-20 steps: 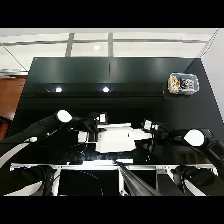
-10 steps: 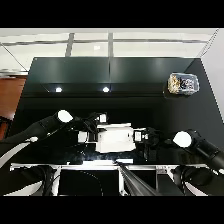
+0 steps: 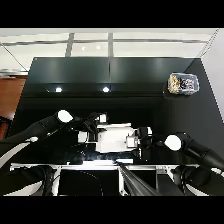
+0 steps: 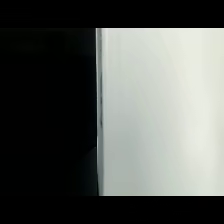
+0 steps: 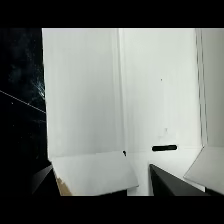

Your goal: Fold the box and place the chain.

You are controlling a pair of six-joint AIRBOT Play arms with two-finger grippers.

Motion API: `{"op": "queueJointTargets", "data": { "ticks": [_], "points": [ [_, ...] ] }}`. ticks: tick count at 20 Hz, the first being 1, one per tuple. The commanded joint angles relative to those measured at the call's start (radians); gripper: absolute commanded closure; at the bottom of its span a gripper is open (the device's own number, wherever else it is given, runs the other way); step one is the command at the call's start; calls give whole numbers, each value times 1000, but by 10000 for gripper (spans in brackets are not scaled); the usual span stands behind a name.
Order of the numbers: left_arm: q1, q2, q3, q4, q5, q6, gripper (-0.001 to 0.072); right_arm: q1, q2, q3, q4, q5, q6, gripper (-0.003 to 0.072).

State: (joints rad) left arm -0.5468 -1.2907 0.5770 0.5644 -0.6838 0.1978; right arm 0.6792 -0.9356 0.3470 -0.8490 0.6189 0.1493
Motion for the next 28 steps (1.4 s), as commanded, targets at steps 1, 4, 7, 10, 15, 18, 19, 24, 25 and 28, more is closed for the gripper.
{"op": "queueJointTargets", "data": {
  "ticks": [1, 4, 7, 10, 15, 18, 19, 24, 25, 28],
  "points": [
    [0, -1, 1, 0, -3, 0, 682, 48, -26, 0, 12, -92, 19, 9],
    [0, -1, 1, 0, -5, 0, 682, 48, -25, 17, 37, -82, 43, 9],
    [0, -1, 1, 0, -5, 0, 683, 35, -24, 80, 28, -58, 64, 8],
    [0, -1, 1, 0, -5, -1, 682, -31, -24, 118, 27, -57, 83, 9],
    [0, -1, 1, 0, -5, -1, 682, -96, -24, 127, 29, -31, 82, 8],
    [0, -1, 1, 0, -5, -4, 682, -96, -24, 127, 31, -15, 82, 9],
    [0, -1, 1, 0, -5, -4, 682, -96, -24, 127, 31, -12, 82, 8],
    [0, -1, 1, 0, -8, -4, 682, -96, -14, 129, 60, 5, 79, 8],
    [0, -1, 1, 0, -8, -4, 683, -96, -11, 134, 60, 5, 79, 9],
    [0, -1, 1, 0, -8, -4, 682, -96, -9, 141, 54, 5, 71, 8]
  ]
}}
